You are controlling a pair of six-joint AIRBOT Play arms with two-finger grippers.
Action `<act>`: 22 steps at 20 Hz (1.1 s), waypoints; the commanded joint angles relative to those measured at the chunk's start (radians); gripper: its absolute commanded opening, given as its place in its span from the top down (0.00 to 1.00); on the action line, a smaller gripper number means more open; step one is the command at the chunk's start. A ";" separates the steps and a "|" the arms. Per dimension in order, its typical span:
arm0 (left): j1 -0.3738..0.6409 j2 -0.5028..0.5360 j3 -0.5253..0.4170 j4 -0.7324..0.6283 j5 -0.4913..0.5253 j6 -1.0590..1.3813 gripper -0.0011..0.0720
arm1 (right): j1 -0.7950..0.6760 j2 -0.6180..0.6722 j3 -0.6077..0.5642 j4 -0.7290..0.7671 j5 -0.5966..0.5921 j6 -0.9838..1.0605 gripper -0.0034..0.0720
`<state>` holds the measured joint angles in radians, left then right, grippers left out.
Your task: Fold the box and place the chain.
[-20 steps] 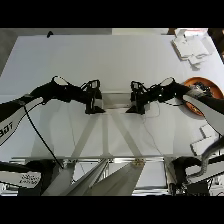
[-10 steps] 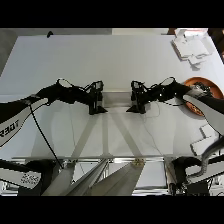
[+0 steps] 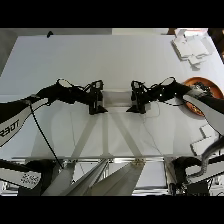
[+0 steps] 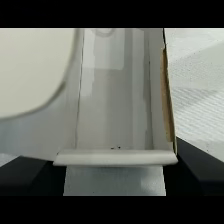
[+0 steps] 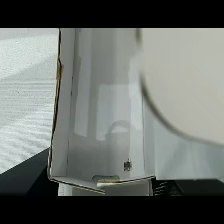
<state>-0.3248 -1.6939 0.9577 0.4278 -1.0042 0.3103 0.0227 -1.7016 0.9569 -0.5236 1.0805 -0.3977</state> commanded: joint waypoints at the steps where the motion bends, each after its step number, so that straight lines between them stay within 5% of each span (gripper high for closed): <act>1: -0.001 0.000 0.000 -0.001 -0.006 0.000 0.63 | 0.001 0.000 0.000 0.001 0.001 0.000 0.37; 10: -0.001 0.000 0.000 -0.001 -0.005 0.000 0.63 | 0.001 0.000 0.000 0.005 0.010 0.001 0.37; 13: -0.001 0.001 0.000 0.000 -0.005 0.007 0.63 | 0.001 0.000 0.000 0.006 0.008 0.005 0.18; 22: 0.001 0.004 0.000 0.000 0.010 0.008 0.63 | -0.013 0.088 0.000 -0.174 -0.002 0.063 0.17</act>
<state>-0.3248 -1.6901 0.9577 0.4271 -1.0100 0.3187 0.0196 -1.6527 0.9565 -0.6144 1.0851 -0.3801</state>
